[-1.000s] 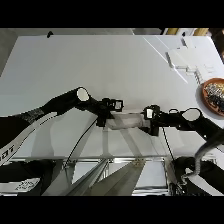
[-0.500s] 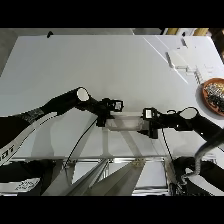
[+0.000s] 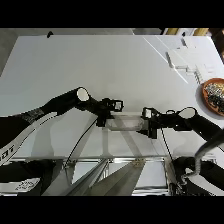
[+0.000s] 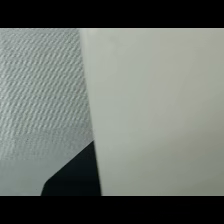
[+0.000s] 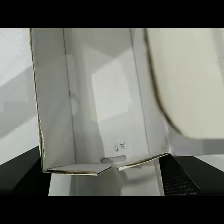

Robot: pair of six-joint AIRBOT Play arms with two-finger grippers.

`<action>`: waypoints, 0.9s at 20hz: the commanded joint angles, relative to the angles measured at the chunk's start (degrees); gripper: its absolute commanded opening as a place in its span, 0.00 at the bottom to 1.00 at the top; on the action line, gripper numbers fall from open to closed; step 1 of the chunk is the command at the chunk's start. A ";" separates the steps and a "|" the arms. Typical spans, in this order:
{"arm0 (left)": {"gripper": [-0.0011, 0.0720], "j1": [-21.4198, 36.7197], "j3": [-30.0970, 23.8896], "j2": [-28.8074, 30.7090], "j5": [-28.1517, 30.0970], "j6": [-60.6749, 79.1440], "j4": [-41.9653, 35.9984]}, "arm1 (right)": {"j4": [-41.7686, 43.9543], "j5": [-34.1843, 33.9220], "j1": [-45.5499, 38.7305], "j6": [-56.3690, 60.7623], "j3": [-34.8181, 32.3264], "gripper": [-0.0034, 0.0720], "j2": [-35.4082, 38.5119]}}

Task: Fold the box and place the chain.

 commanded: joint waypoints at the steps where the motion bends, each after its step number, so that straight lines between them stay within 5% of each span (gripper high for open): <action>1: 0.03 0.04 0.00 0.04 0.09 -0.02 0.00 | 1.44 -0.79 0.04 -2.23 -0.02 0.89 -0.70; 8: 0.03 0.04 0.00 0.02 0.09 -0.02 0.00 | 1.44 -1.20 0.04 -3.69 -0.02 0.88 -0.70; 18: 0.03 0.04 0.00 0.02 0.09 -0.02 0.00 | 0.33 -2.73 2.47 -3.67 -0.02 0.70 -2.51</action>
